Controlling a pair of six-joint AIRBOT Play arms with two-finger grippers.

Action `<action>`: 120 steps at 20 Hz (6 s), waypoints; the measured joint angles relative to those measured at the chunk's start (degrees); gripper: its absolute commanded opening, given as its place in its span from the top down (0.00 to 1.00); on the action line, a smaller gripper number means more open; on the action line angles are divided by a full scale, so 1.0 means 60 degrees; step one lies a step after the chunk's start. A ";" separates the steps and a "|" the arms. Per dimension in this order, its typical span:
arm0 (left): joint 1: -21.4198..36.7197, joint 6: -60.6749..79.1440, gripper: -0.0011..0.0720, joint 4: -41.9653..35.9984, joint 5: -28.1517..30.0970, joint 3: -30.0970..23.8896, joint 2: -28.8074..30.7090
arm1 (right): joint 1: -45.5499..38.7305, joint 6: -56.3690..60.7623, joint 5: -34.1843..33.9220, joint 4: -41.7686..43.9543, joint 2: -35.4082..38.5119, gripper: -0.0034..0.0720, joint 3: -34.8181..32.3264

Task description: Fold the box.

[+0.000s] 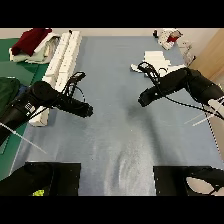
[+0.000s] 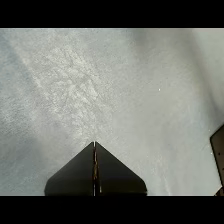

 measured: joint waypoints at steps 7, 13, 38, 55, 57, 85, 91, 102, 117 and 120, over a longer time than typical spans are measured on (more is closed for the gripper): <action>0.0000 0.0000 0.97 -0.0004 0.0000 0.0000 0.0000 | 0.0000 0.0000 0.0000 -0.0004 0.0000 0.95 0.0000; 0.0000 0.0000 0.97 0.0000 0.0000 0.0000 0.0000 | 0.0004 0.0608 0.0004 0.0357 -0.0022 0.94 0.0000; 0.0000 0.0000 0.97 -0.0004 0.0004 0.0000 0.0000 | -0.6608 0.6849 0.0801 0.0798 -0.7552 0.55 0.8856; 0.0000 0.0000 0.97 -0.0004 0.0000 0.0000 0.0000 | -0.6706 0.6105 0.2951 0.2929 -0.9380 0.70 0.9814; 0.0000 0.0000 0.97 -0.0004 0.0000 0.0000 0.0000 | -0.6721 0.5978 0.2932 0.3107 -0.9384 0.70 0.9821; 0.0000 0.0000 0.97 0.0000 0.0000 0.0000 0.0000 | -0.6000 0.3402 -0.3362 0.5242 -0.5606 0.96 0.4794; 0.0000 0.0000 0.97 -0.0004 0.0000 0.0000 0.0000 | -0.5890 0.3173 -0.3370 0.5111 -0.1661 0.96 -0.0317; 0.0000 0.0000 0.97 -0.0004 0.0004 0.0000 0.0000 | -0.5887 0.3752 -0.2728 0.4244 0.2477 0.37 -0.4510; 0.0000 0.0004 0.97 -0.0004 0.0004 0.0000 0.0000 | -0.5887 0.4605 -0.1111 0.3100 0.2412 0.36 -0.5297; 0.0000 0.0000 0.97 -0.0004 0.0004 0.0000 0.0000 | -0.5880 0.4681 -0.0874 0.3191 0.2550 0.36 -0.5705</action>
